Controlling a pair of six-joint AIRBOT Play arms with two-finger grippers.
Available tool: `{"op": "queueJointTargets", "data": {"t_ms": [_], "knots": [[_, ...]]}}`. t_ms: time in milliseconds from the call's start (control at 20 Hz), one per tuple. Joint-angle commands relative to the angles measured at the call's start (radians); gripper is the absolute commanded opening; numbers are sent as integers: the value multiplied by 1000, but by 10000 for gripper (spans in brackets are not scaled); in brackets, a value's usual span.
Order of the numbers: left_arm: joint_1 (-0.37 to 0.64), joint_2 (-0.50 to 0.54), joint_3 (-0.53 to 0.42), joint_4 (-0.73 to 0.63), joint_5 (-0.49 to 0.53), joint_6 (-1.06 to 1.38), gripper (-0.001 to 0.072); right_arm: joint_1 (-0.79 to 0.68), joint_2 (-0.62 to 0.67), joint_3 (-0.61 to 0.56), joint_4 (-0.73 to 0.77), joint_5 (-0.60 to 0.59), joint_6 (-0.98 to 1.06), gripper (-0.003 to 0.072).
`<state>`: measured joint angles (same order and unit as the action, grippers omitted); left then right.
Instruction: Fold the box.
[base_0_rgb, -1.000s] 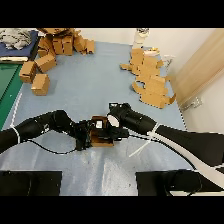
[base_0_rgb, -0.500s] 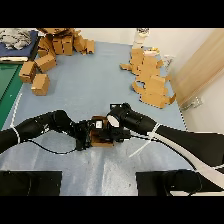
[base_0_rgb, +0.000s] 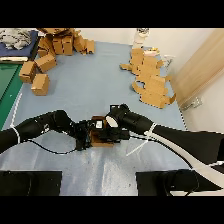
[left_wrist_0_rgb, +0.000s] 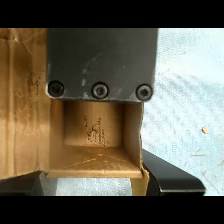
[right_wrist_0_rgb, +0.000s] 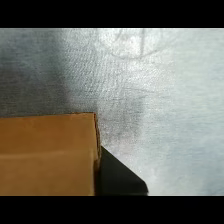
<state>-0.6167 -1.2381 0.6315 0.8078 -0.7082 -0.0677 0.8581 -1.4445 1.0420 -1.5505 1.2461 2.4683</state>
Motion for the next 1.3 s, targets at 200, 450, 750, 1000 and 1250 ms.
{"op": "queueJointTargets", "data": {"t_ms": [200,450,750,1000,1250], "knots": [[0,1,1,0,0,0,588,10,-2,0,-4,-36,0,6],[0,1,1,0,0,0,588,10,51,2,3,-24,0,362],[0,1,1,0,-2,0,588,2,191,2,-79,75,74,388],[0,1,1,0,-9,0,588,-64,269,-5,-185,164,68,3],[0,1,1,0,-9,0,588,-435,269,-141,291,-371,-362,2]]}}
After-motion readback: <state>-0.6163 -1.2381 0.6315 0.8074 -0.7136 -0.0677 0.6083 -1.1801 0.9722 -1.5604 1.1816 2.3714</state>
